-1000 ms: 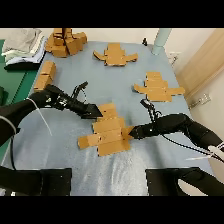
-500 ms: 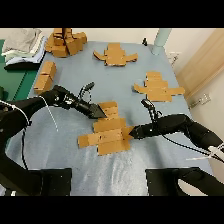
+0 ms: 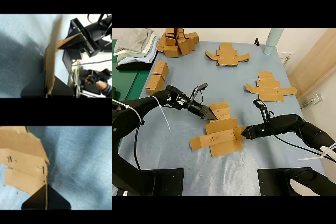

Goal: Fold the box.

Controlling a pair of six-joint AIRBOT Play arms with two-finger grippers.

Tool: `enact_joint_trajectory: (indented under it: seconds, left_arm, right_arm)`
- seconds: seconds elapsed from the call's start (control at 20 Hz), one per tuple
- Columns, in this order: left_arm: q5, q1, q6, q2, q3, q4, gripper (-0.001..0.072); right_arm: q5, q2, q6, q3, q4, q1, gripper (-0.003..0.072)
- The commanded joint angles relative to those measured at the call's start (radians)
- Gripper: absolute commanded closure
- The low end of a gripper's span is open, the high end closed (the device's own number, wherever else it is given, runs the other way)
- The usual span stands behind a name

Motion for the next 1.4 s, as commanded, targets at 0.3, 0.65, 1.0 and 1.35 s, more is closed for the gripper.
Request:
enact_joint_trajectory:
  seconds: [0.3, 0.65, 1.0, 1.35]
  left_arm:
    - [0.0, -0.037, 0.014, 0.0, 0.045, 0.078, 0.0695]
    - [0.18, -0.123, 0.187, 0.084, 0.116, 0.071, 0.0699]
    - [0.349, -0.233, 0.423, 0.166, 0.011, 0.069, 0.07]
    - [0.42, -0.26, 0.537, 0.157, -0.058, 0.073, 0.0695]
  right_arm:
    - [0.002, 0.001, 0.002, 0.001, -0.013, -0.002, 0.041]
    - [-0.045, 0.003, 0.363, 0.224, -0.386, -0.134, 0.0173]
    - [-0.04, -0.003, 0.419, 0.31, -0.386, -0.169, 0.0286]
    - [-0.039, -0.035, 0.42, 0.308, -0.352, -0.169, 0.0345]
